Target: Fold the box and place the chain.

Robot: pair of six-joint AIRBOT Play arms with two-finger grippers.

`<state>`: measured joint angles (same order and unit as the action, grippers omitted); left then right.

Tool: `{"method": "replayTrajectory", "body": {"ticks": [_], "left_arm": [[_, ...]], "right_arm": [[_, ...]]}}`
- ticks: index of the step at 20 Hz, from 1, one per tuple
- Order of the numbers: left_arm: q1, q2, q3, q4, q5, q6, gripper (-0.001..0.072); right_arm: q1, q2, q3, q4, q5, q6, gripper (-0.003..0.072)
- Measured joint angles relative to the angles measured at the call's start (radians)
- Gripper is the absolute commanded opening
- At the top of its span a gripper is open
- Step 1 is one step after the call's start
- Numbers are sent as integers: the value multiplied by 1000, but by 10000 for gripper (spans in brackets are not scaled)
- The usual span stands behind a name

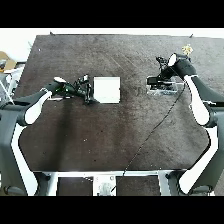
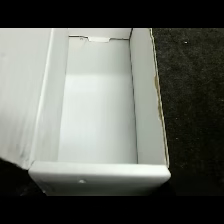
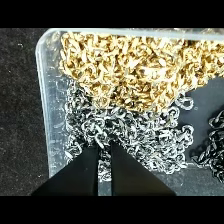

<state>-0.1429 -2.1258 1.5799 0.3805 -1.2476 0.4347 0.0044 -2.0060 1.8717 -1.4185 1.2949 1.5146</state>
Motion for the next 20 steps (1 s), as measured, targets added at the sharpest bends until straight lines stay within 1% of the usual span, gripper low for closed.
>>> {"method": "replayTrajectory", "body": {"ticks": [5,10,16,20], "left_arm": [[0,0,0,0,0,0,164],[0,0,0,0,0,0,164],[0,0,0,0,0,0,164],[0,0,0,0,0,0,164]], "right_arm": [[0,37,0,1,2,0,3],[0,125,0,-7,6,-15,3],[5,294,0,-10,10,-62,2],[11,422,0,-10,-19,-96,2]]}}
